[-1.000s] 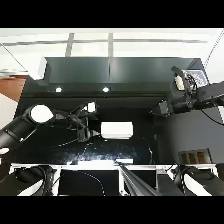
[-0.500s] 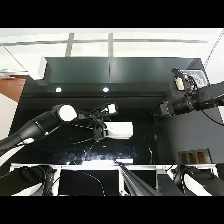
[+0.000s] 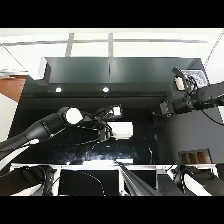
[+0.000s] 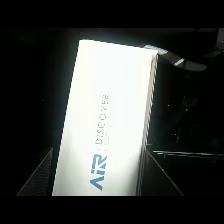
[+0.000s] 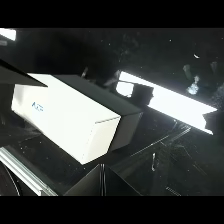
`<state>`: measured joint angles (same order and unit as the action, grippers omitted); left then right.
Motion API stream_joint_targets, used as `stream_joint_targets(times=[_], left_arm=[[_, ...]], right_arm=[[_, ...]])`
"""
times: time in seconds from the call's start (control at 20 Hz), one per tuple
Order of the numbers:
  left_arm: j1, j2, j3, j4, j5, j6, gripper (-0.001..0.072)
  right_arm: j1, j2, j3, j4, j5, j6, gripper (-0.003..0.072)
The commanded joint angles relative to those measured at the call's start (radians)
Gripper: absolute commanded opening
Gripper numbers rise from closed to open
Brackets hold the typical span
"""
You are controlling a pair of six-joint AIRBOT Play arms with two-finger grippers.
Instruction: Fold the box and place the chain.
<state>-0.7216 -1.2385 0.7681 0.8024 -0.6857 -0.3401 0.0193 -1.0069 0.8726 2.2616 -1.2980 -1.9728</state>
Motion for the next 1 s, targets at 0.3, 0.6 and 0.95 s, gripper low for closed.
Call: stream_joint_targets(times=[0.3, 0.6, 0.95], left_arm=[[-0.003, -0.002, 0.001, -0.003, -0.003, 0.019, 0.07], [-0.026, -0.014, 0.001, 0.0, 0.007, 0.021, 0.0701], [-0.026, -0.014, 0.001, 0.0, 0.029, 0.022, 0.0701]], right_arm=[[0.0, 0.001, 0.0, 0.0, 0.005, 0.011, 0.0019], [0.0, 0.001, 0.0, 0.0, 0.007, 0.021, 0.0019], [0.0, 0.001, 0.0, 0.0, 0.007, 0.021, 0.0019]])
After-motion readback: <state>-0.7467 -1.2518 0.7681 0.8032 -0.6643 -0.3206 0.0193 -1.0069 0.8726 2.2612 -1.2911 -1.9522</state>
